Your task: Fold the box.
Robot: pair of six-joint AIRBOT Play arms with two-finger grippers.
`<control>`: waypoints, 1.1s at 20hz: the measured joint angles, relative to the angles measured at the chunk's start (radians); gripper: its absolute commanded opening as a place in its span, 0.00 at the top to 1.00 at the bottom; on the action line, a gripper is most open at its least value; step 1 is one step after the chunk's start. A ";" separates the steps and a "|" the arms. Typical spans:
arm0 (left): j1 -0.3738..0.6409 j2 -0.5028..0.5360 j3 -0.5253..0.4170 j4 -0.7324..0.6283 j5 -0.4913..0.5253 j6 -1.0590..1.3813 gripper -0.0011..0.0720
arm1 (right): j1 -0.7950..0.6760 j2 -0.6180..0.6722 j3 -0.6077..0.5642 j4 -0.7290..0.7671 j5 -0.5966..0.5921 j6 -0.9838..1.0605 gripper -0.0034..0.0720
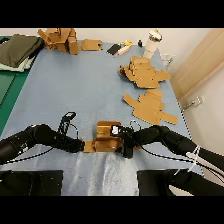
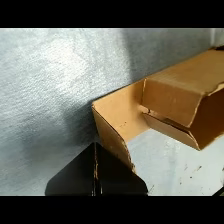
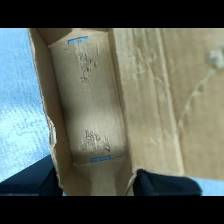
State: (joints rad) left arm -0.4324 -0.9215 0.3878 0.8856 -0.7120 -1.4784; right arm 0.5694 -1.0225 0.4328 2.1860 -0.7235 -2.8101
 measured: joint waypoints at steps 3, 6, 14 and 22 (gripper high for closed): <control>-0.010 0.000 0.000 -0.032 0.003 0.020 0.97 | 0.000 0.000 0.000 0.000 0.000 0.000 0.32; -0.018 0.000 0.000 -0.133 -0.011 0.104 0.97 | 0.000 0.000 0.000 0.000 0.000 0.000 0.32; -0.024 0.020 0.057 -0.245 -0.062 0.184 0.97 | 0.000 0.000 0.000 0.000 0.000 0.000 0.32; -0.054 -0.004 0.116 -0.159 -0.051 0.113 0.57 | 0.000 0.000 0.000 0.000 0.000 0.000 0.32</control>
State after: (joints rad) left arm -0.4862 -0.9257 0.5041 0.7265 -0.7631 -1.3659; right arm 0.5694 -1.0225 0.4328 2.1864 -0.7235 -2.8101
